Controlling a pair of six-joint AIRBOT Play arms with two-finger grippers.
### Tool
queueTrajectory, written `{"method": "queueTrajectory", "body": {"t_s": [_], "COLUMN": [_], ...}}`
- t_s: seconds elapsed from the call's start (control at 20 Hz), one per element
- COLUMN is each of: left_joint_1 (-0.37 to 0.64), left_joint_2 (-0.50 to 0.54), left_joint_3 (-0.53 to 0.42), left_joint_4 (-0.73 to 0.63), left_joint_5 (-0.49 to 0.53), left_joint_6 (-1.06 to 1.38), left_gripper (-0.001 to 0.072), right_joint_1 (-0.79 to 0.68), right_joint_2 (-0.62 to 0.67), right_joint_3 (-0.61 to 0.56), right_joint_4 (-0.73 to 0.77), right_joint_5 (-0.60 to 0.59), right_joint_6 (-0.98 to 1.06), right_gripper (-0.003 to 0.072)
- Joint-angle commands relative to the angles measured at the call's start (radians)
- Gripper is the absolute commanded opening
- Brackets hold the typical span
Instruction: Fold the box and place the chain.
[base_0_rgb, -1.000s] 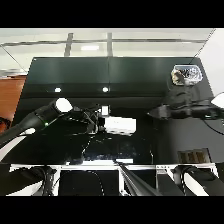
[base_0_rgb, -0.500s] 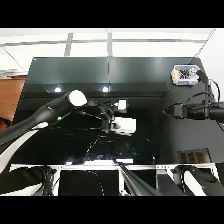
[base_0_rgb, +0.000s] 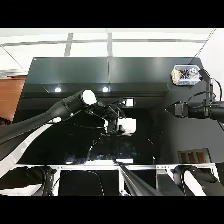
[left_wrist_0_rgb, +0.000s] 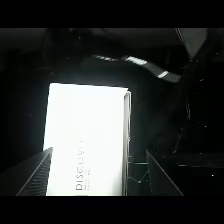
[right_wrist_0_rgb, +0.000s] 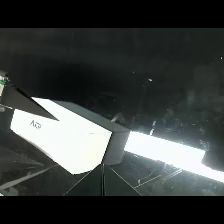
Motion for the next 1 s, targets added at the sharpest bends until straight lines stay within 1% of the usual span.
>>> {"method": "queueTrajectory", "body": {"t_s": [0.0,0.25,0.45,0.8,0.95], "left_joint_1": [-0.004,-0.002,0.000,-0.006,-0.006], "left_joint_2": [-0.005,-0.005,-0.006,-0.041,-0.042], "left_joint_3": [0.003,0.018,0.018,0.018,0.018], "left_joint_4": [0.002,0.008,0.036,0.040,0.040], "left_joint_5": [-0.005,0.009,0.056,-0.008,-0.010], "left_joint_6": [-0.006,-0.006,-0.007,-0.033,-0.033], "left_gripper": [0.0706,0.0706,0.0704,0.0704,0.0704], "right_joint_1": [0.000,0.000,0.000,0.000,0.000], "right_joint_2": [0.001,0.001,0.001,0.001,0.001], "right_joint_3": [0.000,0.000,0.000,0.000,0.000], "right_joint_4": [-0.001,-0.001,0.000,-0.001,-0.001], "right_joint_5": [-0.009,-0.008,-0.006,-0.001,-0.001], "right_joint_6": [-0.004,-0.004,-0.004,-0.004,-0.004], "right_gripper": [0.0022,0.0022,0.0022,0.0022,0.0022]}}
